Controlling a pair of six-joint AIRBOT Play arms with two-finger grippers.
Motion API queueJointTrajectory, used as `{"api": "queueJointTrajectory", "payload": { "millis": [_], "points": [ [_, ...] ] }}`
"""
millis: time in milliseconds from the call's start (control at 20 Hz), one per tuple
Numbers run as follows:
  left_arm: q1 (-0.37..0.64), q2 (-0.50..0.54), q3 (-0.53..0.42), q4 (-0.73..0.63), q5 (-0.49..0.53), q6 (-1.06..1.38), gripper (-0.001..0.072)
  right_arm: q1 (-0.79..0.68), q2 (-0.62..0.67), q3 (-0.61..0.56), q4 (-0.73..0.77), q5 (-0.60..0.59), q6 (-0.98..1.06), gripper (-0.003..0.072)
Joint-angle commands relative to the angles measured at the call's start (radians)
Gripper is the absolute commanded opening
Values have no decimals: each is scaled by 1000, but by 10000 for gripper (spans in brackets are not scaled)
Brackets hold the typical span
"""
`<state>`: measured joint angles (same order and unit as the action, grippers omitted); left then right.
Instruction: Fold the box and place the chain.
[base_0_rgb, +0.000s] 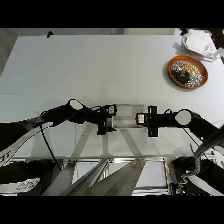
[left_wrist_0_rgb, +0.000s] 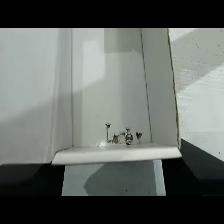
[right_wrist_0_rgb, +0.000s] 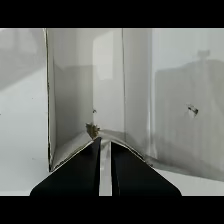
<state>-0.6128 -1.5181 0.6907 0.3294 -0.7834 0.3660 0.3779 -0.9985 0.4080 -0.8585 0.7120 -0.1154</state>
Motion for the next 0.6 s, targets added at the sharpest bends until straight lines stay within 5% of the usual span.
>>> {"api": "queueJointTrajectory", "payload": {
  "millis": [0,100,350,550],
  "points": [
    [0,0,0,-2,0,-4,371,6,1,0,3,5,2,172],
    [0,0,0,-2,0,-4,371,5,1,0,3,4,2,320],
    [0,0,0,-2,0,-4,371,6,1,0,3,1,1,321],
    [0,0,0,-2,-2,-3,371,6,1,0,11,1,2,411]
  ]
}}
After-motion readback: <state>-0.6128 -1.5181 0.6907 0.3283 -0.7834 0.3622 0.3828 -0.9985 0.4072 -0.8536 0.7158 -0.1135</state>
